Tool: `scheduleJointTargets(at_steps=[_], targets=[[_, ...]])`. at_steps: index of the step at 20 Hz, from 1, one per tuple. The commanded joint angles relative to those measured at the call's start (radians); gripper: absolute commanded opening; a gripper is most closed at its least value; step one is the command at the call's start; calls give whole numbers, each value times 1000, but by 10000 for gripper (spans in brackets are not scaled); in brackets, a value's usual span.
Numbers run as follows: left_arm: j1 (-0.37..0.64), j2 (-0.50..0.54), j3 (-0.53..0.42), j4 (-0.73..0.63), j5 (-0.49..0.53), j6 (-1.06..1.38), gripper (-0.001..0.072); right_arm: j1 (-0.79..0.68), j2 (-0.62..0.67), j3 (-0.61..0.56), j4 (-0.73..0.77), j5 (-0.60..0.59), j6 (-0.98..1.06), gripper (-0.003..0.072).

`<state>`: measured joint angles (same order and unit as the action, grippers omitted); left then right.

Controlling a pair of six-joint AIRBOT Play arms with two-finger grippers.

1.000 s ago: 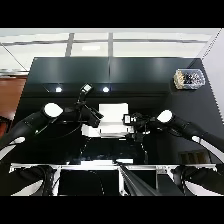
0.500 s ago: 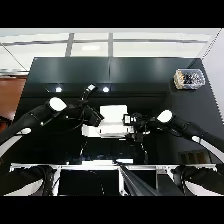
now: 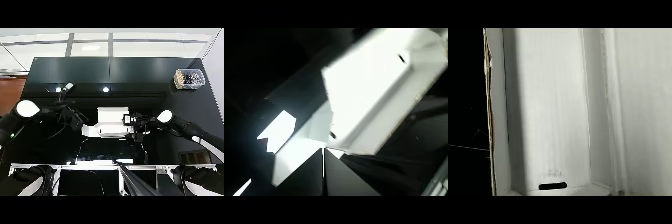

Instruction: Fold the box and place the chain.

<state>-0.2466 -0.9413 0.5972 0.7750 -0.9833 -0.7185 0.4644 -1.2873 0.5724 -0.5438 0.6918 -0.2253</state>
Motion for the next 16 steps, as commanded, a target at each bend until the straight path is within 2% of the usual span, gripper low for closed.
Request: scheduleJointTargets(at_steps=[1,2,3,5,8,12,13,15,16], targets=[[16,45,-73,-49,-33,338,217,1,0,0,0,2,0,254],[-5,40,-74,-41,14,431,624,1,0,0,0,2,0,254],[-27,35,-74,-37,74,534,709,1,0,0,0,1,0,254],[-51,0,-57,-31,115,628,707,1,0,0,0,2,0,254],[-88,-118,-30,21,35,777,707,1,0,0,0,2,0,254],[-170,-202,-28,52,121,794,693,1,0,0,0,3,0,254],[-188,-214,-28,51,128,794,670,1,0,0,0,3,0,254],[-215,-223,-28,51,156,792,669,1,0,0,0,3,0,254],[-221,-222,-27,49,178,772,584,1,0,0,0,3,0,254]])
